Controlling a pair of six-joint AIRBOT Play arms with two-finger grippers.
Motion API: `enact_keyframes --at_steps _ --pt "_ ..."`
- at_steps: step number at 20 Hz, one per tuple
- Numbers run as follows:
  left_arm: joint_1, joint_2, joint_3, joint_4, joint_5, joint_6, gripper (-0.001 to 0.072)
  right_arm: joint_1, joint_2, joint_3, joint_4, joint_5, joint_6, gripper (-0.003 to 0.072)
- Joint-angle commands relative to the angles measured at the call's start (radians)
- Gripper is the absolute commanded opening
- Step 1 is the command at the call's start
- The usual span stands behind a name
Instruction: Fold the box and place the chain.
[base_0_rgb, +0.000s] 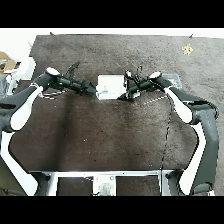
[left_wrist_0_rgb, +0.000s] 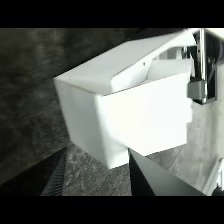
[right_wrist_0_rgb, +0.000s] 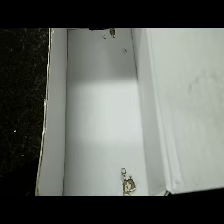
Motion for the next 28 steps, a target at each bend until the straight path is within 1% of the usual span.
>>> enact_keyframes --at_steps 1,6,15,19,22,26,28 --pt "-0.045 0.001 0.071 0.118 0.007 -0.097 0.0417 0.0 0.0 0.001 0.0 0.0 0.0 0.0439" --pt "-0.114 0.001 0.158 0.288 0.023 -0.285 0.0417 0.0 0.0 0.001 0.0 0.0 0.0 0.0439" --pt "-0.221 0.0 0.25 0.565 0.051 -0.585 0.0417 0.0 0.0 0.001 0.0 0.0 0.0 0.0439" --pt "-0.247 -0.018 0.282 0.589 0.068 -0.645 0.0418 0.0 0.0 0.001 0.0 0.0 0.0 0.0439" --pt "-0.262 -0.044 0.306 0.609 0.062 -0.702 0.0417 0.0 0.0 0.001 0.0 0.0 0.0 0.0439" --pt "-0.285 -0.063 0.325 0.713 0.037 -0.774 0.0417 0.0 0.0 0.001 0.0 0.0 0.0 0.0439" --pt "-0.285 -0.076 0.342 0.738 0.013 -0.791 0.0417 0.0 0.0 0.001 0.0 0.0 0.0 0.0439"
